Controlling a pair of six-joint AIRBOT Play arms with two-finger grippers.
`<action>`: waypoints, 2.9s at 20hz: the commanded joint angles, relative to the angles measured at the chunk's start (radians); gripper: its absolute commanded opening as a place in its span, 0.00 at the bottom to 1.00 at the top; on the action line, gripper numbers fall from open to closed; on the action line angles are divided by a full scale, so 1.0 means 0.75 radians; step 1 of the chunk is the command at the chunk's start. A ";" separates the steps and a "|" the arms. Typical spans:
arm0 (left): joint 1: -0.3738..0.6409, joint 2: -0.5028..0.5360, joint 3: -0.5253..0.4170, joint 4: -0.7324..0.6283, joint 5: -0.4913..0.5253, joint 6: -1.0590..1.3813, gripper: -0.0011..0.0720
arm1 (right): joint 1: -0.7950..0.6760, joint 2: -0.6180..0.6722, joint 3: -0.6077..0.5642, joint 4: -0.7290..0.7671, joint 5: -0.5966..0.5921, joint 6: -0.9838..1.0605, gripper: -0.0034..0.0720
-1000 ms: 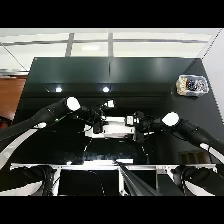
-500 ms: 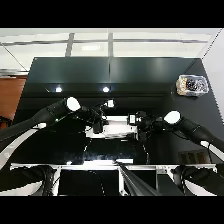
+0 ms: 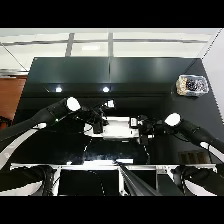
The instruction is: Fold the box and place the chain.
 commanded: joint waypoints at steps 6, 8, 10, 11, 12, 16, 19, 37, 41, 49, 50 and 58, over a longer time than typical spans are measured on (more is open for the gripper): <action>0.000 0.001 -0.001 -0.001 0.006 -0.001 0.05 | 0.001 -0.016 -0.006 0.005 -0.019 -0.002 0.96; 0.000 0.001 -0.001 -0.001 0.006 -0.001 0.05 | 0.002 -0.016 -0.006 0.005 -0.021 -0.001 0.96; 0.000 0.001 -0.001 -0.001 0.006 -0.001 0.05 | 0.002 -0.016 -0.006 0.005 -0.024 0.002 0.95; 0.000 0.001 -0.001 -0.001 0.006 -0.001 0.05 | 0.002 -0.016 -0.006 0.006 -0.025 0.003 0.95; 0.000 0.001 -0.001 -0.001 0.006 -0.001 0.05 | 0.002 -0.016 -0.006 0.006 -0.025 0.003 0.82; 0.000 0.001 -0.001 -0.001 0.006 -0.001 0.05 | 0.002 -0.016 -0.006 0.009 -0.026 0.004 0.70; 0.000 0.009 0.006 0.001 0.001 -0.001 0.06 | 0.001 -0.016 -0.006 0.009 -0.027 0.004 0.70; 0.019 0.480 -0.209 -0.140 -0.429 -0.891 0.05 | 0.001 -0.016 -0.006 0.009 -0.025 0.003 0.17; 0.045 0.476 -0.306 -0.682 0.269 -0.585 0.05 | 0.001 -0.016 -0.006 0.009 -0.026 0.003 0.17; 0.047 0.148 -0.159 -0.327 0.148 -0.607 0.05 | 0.001 -0.016 -0.006 0.009 -0.026 0.004 0.17; 0.047 0.123 -0.147 -0.269 0.142 -0.629 0.05 | 0.001 -0.016 -0.006 0.009 -0.026 0.003 0.17; 0.067 0.082 -0.096 -0.034 0.040 -0.627 0.05 | 0.001 -0.016 -0.006 0.009 -0.026 0.004 0.17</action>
